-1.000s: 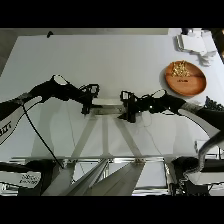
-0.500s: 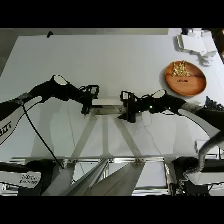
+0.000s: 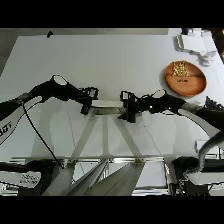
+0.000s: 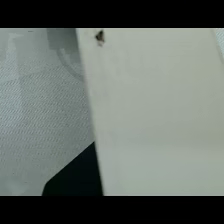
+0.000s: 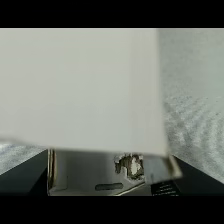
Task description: Fold the box and place the chain.
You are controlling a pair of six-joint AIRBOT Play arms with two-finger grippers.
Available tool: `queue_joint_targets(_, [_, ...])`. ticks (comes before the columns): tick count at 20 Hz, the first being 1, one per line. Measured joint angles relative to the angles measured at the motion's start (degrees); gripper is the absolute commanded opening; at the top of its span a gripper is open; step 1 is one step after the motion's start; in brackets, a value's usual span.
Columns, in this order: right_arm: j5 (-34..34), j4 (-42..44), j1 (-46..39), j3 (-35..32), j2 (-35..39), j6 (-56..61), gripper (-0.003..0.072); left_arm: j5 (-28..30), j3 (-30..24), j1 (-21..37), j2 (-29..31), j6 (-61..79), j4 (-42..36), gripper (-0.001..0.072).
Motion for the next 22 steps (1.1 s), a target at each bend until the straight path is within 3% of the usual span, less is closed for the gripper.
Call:
queue_joint_targets(2, [0.0, 0.0, 0.0, 0.0, 0.0, 0.0, 0.0393, -0.7, 0.0, 0.0, 0.0, 0.3, 0.5, 0.0277])
queue_joint_targets(4, [0.0, 0.0, 0.0, 0.0, 0.0, 0.0, 0.0393, -1.3, 0.0, 0.1, 0.0, 0.3, 0.2, 0.0296])
queue_joint_targets(8, [0.0, 0.0, 0.0, 0.0, 0.0, 0.0, 0.0393, -1.7, 0.0, 1.3, 1.5, -1.5, 0.2, 0.0278])
queue_joint_targets(13, [0.0, 0.0, 0.0, 0.0, 0.0, 0.0, 0.0393, -3.2, 0.0, 8.9, 8.0, -9.7, 2.1, 0.0253])
queue_joint_targets(14, [0.0, 0.0, 0.0, 0.0, 0.0, 0.0, 0.0393, -4.0, 0.0, 10.5, 9.5, -11.2, 3.1, 0.0077])
queue_joint_targets(15, [0.0, 0.0, 0.0, 0.0, 0.0, 0.0, 0.0393, -5.2, 0.0, 12.2, 11.2, -12.7, 3.8, 0.001])
queue_joint_targets(18, [0.0, 0.0, 0.0, 0.0, 0.0, 0.0, 0.0393, -9.0, -0.1, 14.6, 14.6, -15.9, 5.0, 0.0009])
queue_joint_targets(22, [0.0, 0.0, 0.0, 0.0, 0.0, 0.0, 0.0393, -11.9, -3.1, 12.0, 16.2, -18.9, 5.2, 0.0009])
